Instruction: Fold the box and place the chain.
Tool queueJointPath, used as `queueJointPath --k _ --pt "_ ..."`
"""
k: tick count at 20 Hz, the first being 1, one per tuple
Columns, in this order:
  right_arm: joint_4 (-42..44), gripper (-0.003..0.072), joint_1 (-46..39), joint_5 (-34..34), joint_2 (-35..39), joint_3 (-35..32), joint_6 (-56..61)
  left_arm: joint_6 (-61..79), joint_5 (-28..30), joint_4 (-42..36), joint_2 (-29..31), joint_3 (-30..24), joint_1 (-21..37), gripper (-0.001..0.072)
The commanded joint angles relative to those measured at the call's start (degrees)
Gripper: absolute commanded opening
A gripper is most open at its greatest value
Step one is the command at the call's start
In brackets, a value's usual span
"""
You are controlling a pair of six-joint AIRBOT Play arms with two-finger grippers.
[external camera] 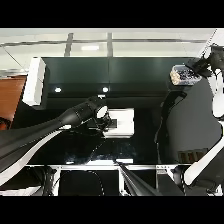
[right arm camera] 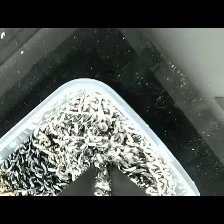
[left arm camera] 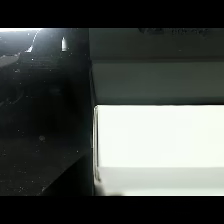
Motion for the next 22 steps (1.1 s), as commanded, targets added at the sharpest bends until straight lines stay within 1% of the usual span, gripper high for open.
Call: queueJointPath --k 1,4,9,13,15,18,22 --pt "-0.09 0.0024 -0.15 1.53 0.39 0.04 -1.2 0.0 0.0 0.0 -0.02 0.0 0.04 0.0031" --pt "-0.31 0.0023 -0.61 3.67 2.4 0.04 -3.96 0.0 0.07 0.02 -0.02 0.0 0.04 0.0031" --pt "-0.92 0.0023 -1.16 3.67 7.02 0.02 -8.96 -0.02 0.02 0.0 -0.02 0.0 0.04 0.0031" --pt "0.44 0.0023 -1.33 5.62 6.75 -0.04 -10.03 -0.02 0.0 0.0 -0.02 0.0 0.04 0.003" --pt "1.38 0.0023 -0.94 4.81 7.74 -0.02 -12.2 -0.02 -0.02 -0.2 -0.02 0.0 0.04 0.0031" --pt "1.44 0.0023 -0.57 1.95 12.74 -0.02 -14.97 0.0 0.0 -0.15 -0.02 0.0 0.04 0.0031" --pt "2.95 0.0023 -0.37 4.11 22.73 -0.02 -21.09 0.0 -0.07 -0.17 -0.02 0.0 0.04 0.0031"
